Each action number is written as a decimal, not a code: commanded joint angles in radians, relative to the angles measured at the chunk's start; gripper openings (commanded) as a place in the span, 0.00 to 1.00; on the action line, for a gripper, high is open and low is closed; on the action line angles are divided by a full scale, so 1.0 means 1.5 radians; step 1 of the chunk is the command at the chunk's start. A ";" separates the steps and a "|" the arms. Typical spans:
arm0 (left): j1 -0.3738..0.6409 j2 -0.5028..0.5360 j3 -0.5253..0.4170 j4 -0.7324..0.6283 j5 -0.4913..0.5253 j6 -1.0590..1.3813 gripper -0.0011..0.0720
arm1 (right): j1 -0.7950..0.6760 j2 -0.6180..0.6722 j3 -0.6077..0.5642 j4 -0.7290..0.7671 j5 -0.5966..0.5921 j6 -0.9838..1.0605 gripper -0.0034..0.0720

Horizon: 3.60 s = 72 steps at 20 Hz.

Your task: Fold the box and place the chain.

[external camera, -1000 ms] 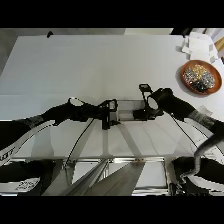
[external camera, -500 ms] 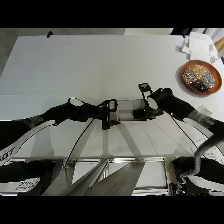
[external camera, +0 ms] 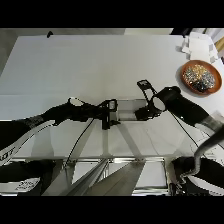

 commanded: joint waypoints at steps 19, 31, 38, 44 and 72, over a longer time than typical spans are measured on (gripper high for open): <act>0.001 0.000 0.000 0.000 0.001 0.000 0.06 | -0.697 -0.204 0.394 0.032 0.040 -0.269 0.43; 0.001 0.000 0.000 0.000 0.000 0.000 0.06 | -0.726 -0.360 0.394 0.063 -0.034 -0.288 0.43; 0.001 0.000 0.000 0.000 0.001 0.000 0.06 | -0.726 -0.375 0.394 0.074 -0.020 -0.288 0.27; 0.001 0.000 0.000 0.000 0.000 0.000 0.06 | -0.726 -0.356 0.394 0.075 -0.004 -0.290 0.06; 0.000 0.000 0.000 0.000 0.000 0.000 0.06 | -0.443 0.104 0.394 0.322 0.311 -0.404 0.06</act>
